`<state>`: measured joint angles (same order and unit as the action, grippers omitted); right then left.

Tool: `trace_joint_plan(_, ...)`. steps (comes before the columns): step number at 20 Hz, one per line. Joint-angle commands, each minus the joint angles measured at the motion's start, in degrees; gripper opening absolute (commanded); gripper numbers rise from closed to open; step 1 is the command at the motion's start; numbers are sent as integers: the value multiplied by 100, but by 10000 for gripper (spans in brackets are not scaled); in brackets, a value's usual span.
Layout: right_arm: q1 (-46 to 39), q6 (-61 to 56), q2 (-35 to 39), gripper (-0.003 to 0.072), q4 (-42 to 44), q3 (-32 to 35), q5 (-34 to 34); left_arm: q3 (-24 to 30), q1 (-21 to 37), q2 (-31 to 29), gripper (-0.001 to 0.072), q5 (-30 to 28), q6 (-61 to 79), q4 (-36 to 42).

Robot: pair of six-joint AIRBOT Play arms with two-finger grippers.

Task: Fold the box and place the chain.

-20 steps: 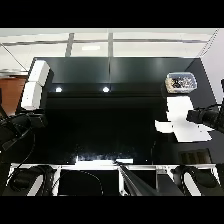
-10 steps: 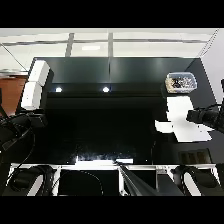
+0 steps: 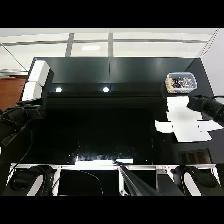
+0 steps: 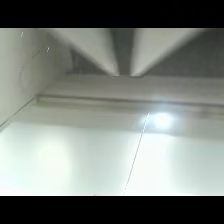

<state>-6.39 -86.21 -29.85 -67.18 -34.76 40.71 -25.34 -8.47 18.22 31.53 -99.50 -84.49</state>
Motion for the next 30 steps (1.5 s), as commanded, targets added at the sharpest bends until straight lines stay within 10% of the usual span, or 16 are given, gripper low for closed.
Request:
trace_joint_plan(1, 9, -22, -9, 17, 785, 2, -839, -2, -17, 428, 705, -444, 11, 472)
trace_joint_plan(3, 9, -22, -9, 129, 870, 2, -852, -11, -214, 811, 705, -450, 50, 595)
trace_joint_plan(4, 9, -33, -9, 592, 870, 2, -800, -11, -380, 997, 706, -468, 144, 592)
trace_joint_plan(5, 11, -42, -13, 720, 870, 2, -710, -13, -584, 1213, 706, -514, 310, 592)
trace_joint_plan(10, -474, -1182, -872, 720, -772, -356, -20, -170, -1545, 2264, 706, -789, 393, 590)
trace_joint_plan(19, -4520, -1141, -4391, 720, -1989, -3292, 2747, -612, -1849, 2697, 705, -704, 348, 573)
trace_joint_plan(24, -5790, 2192, -5211, 720, 643, -3309, 3501, -612, -1849, 2697, 705, -691, 348, 570)
trace_joint_plan(30, -5855, 3134, -6498, 720, 1235, -3766, 4588, -612, -1849, 2697, 706, -706, 348, 573)
